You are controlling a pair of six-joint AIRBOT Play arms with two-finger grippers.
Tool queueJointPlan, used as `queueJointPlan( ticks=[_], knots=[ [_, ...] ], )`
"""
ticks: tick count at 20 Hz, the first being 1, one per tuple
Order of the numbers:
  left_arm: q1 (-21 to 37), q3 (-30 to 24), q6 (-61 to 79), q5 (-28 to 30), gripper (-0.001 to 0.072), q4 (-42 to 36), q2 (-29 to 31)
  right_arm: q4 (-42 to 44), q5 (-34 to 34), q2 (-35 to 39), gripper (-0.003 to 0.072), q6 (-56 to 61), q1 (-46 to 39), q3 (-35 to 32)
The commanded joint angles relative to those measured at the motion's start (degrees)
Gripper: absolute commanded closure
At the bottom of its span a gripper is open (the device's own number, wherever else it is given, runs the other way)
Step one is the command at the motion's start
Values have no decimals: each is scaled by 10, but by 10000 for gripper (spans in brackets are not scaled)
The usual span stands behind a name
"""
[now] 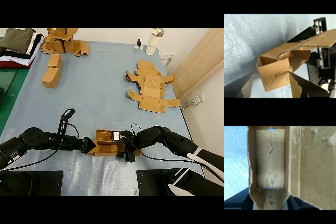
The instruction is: Fold the box.
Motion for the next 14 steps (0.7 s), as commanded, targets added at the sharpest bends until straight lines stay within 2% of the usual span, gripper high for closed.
queueJointPlan(
  ticks=[1, 8, 14],
  knots=[
    [0, 0, -2, 1, 39, -3, -1, 0, 0, 0, 208, 0, 0, 0],
    [-19, 11, -53, 2, 50, 19, -36, 0, 0, 0, 207, 0, 0, 0],
    [-62, 61, -195, 15, 52, 174, -51, 0, 0, 0, 207, 0, 0, 0]
  ],
)
